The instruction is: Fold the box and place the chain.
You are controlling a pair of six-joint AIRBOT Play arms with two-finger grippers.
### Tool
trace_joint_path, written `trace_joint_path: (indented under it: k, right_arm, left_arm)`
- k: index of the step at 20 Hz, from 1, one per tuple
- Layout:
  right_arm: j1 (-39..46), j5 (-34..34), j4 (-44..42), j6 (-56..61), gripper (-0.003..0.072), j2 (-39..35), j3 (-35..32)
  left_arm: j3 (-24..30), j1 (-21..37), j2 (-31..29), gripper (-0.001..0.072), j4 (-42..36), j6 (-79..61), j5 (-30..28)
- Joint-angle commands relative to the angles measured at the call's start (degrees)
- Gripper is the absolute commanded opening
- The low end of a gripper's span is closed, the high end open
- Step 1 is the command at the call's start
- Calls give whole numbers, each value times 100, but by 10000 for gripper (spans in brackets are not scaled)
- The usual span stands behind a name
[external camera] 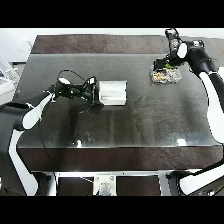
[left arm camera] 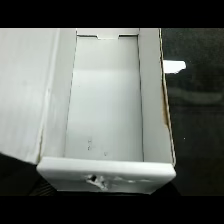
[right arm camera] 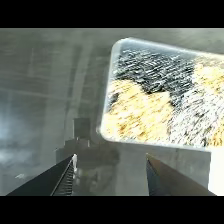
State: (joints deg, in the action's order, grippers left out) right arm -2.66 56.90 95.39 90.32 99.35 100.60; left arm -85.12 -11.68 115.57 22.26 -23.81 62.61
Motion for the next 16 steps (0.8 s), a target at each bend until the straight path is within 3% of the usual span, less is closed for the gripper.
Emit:
trace_joint_path:
  k: [1,12,14,16]
  right_arm:
    - [501,-494,-393,-588,537,411,2]
    - [809,-1071,-992,-1215,525,1123,28]
    - [807,-1067,-994,-1220,455,1193,35]
    - [804,-1067,-1082,-1349,283,1224,33]
  left_arm:
    - [0,4,2,352,4,0,0]
    - [0,4,2,352,2,2,2]
    - [0,4,2,352,2,0,0]
    - [0,4,2,352,2,0,2]
